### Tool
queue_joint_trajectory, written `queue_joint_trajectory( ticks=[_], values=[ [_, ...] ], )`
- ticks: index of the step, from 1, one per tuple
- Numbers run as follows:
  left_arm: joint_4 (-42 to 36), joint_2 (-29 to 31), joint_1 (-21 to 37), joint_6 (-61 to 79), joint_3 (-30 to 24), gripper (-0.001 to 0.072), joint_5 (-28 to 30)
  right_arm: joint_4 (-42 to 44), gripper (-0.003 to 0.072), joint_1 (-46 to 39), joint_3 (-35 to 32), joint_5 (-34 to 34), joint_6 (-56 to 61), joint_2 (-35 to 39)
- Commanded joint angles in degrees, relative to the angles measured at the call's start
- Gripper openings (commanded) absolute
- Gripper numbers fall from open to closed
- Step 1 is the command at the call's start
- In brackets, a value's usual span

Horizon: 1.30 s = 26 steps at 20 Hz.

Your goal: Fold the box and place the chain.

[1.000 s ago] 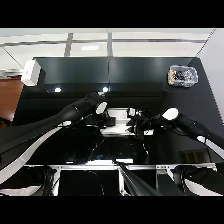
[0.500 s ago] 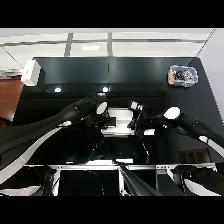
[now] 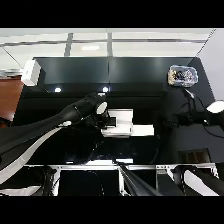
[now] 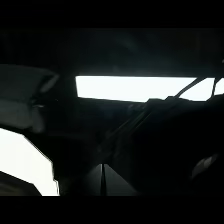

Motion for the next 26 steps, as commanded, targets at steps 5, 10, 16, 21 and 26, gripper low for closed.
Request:
queue_joint_trajectory(
  ticks=[5,10,16,21,26],
  values=[
    [-0.04,-0.02,0.04,-0.02,-0.02,0.0028,-0.02,13.38,0.0013,4.39,-7.10,4.35,-7.63,-8.72],
    [-0.04,-0.02,0.04,-0.02,-0.02,0.0028,-0.02,28.33,0.0014,11.15,-5.73,4.13,-20.09,-9.20],
    [-0.04,-0.02,0.04,-0.02,-0.02,0.0027,-0.02,30.32,0.0473,17.62,-4.17,3.82,-20.13,-9.20],
    [-0.04,-0.02,0.04,-0.02,-0.02,0.0028,-0.04,32.39,0.0509,21.22,-3.19,2.25,-19.26,-9.18],
    [-0.04,-0.02,0.04,-0.02,-0.02,0.0027,-0.02,26.73,0.0506,24.13,0.76,-1.33,-9.49,-9.20]
  ],
)
